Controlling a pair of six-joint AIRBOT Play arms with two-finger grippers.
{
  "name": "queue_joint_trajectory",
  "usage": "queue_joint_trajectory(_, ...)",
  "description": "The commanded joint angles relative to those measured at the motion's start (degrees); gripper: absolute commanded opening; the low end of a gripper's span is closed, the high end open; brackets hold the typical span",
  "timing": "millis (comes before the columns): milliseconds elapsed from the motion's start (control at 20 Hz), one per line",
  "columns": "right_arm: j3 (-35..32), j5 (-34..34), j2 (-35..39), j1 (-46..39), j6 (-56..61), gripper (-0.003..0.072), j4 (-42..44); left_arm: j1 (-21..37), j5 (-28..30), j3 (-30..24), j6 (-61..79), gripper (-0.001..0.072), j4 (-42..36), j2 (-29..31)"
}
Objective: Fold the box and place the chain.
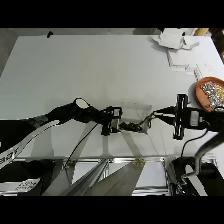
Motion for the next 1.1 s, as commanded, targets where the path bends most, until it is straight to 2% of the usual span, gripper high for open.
queue_joint_trajectory(0, 0.1, 1.1, 3.0, 1.8, -1.2, 0.0010, 9.7, 0.0, 0.0, 0.0, 0.0, 0.0273, 0.0, 0.0)
queue_joint_trajectory(150, 0.1, -0.7, 3.0, 8.7, -1.2, 0.0010, 8.9, 0.0, 0.0, 0.0, 0.0, 0.0273, 0.0, 0.0)
queue_joint_trajectory(400, -0.1, -12.7, 0.6, 20.3, -1.2, 0.0010, 8.9, 0.0, 0.0, 0.0, 0.0, 0.0273, 0.0, 0.0)
queue_joint_trajectory(550, -0.2, -18.0, -4.2, 26.9, -1.2, 0.0010, 8.3, 0.0, 0.0, 0.0, 0.0, 0.0273, 0.0, 0.0)
queue_joint_trajectory(650, -0.2, -21.1, -8.5, 30.1, -0.8, 0.0010, 5.0, 0.0, 0.0, 0.0, 0.0, 0.0273, 0.0, 0.0)
queue_joint_trajectory(800, -0.2, -22.7, -15.8, 31.4, -0.3, 0.0011, 0.8, 0.0, 0.0, 0.0, 0.0, 0.0273, 0.0, 0.0)
queue_joint_trajectory(850, -0.2, -23.1, -18.0, 31.4, 0.9, 0.0027, -0.8, 0.0, 0.0, 0.0, 0.0, 0.0273, 0.0, 0.0)
queue_joint_trajectory(900, -0.2, -23.3, -19.9, 31.4, 1.6, 0.0127, -2.8, 0.0, 0.0, 0.0, 0.0, 0.0273, 0.0, 0.0)
queue_joint_trajectory(950, -0.2, -23.3, -21.3, 31.4, 2.2, 0.0187, -5.1, 0.0, 0.0, 0.0, 0.0, 0.0273, 0.0, 0.0)
queue_joint_trajectory(1050, -0.2, -23.1, -20.7, 31.4, 2.7, 0.0187, -9.9, 0.0, 0.0, 0.0, 0.0, 0.0273, 0.0, 0.0)
